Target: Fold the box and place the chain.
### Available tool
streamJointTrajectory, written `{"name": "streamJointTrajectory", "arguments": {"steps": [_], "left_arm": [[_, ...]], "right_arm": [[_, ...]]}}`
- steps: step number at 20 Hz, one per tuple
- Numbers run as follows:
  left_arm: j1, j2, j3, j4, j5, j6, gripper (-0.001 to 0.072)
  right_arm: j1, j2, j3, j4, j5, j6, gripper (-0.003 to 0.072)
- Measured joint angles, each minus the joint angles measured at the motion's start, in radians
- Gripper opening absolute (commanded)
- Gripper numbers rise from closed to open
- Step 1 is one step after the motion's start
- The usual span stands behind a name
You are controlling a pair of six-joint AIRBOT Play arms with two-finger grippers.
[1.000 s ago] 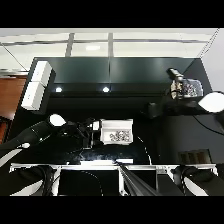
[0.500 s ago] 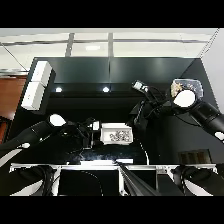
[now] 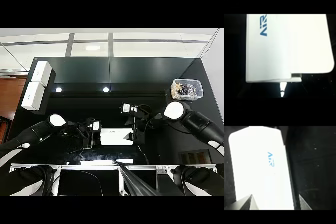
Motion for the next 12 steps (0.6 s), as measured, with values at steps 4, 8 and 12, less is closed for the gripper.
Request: {"name": "streamJointTrajectory", "arguments": {"steps": [4, 8, 12], "left_arm": [[0.0, 0.0, 0.0, 0.0, 0.0, 0.0, 0.0465], [0.0, 0.0, 0.0, 0.0, 0.0, 0.0, 0.0465], [0.0, 0.0, 0.0, 0.0, 0.0, 0.0, 0.0465]], "right_arm": [[0.017, 0.0, -0.006, -0.01, 0.001, -0.016, 0.0709], [0.022, 0.0, -0.008, -0.014, 0.019, -0.023, 0.0705], [0.023, 0.0, -0.008, -0.019, 0.02, -0.025, 0.0241]]}}
